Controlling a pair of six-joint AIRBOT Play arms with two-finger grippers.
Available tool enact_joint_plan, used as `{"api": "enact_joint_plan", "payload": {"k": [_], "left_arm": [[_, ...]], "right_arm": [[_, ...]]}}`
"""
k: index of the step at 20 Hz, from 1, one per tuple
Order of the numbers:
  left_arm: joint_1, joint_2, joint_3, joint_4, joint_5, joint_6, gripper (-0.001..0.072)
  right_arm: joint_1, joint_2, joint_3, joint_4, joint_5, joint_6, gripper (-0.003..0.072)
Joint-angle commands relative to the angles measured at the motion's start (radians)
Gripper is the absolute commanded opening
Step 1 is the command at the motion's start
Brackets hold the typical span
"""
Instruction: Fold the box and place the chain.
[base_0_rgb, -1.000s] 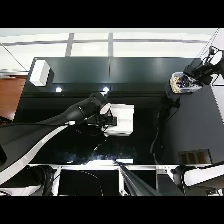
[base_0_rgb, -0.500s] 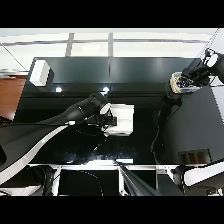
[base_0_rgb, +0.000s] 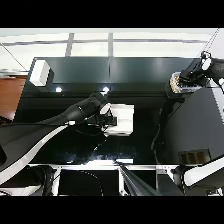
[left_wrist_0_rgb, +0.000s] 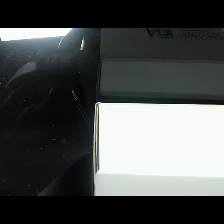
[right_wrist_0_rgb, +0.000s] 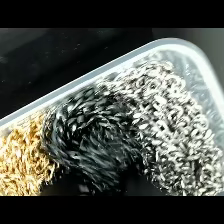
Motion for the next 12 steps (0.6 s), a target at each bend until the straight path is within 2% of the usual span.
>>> {"api": "enact_joint_plan", "payload": {"k": [1, 5, 9, 12], "left_arm": [[0.000, 0.000, 0.001, 0.000, 0.000, 0.000, 0.0027], [0.000, 0.000, 0.001, 0.000, 0.000, 0.000, 0.0027], [0.000, 0.000, 0.001, 0.000, 0.000, 0.000, 0.0027], [0.000, 0.000, 0.001, 0.000, 0.000, 0.000, 0.0027]], "right_arm": [[0.001, -0.008, 0.036, 0.001, 0.047, -0.002, 0.0004], [0.000, 0.027, 0.167, 0.001, 0.214, -0.121, 0.0003], [0.001, 0.191, 0.179, 0.005, 0.291, -0.201, 0.0003], [0.001, 0.352, 0.179, 0.082, 0.284, -0.248, 0.0003]]}}
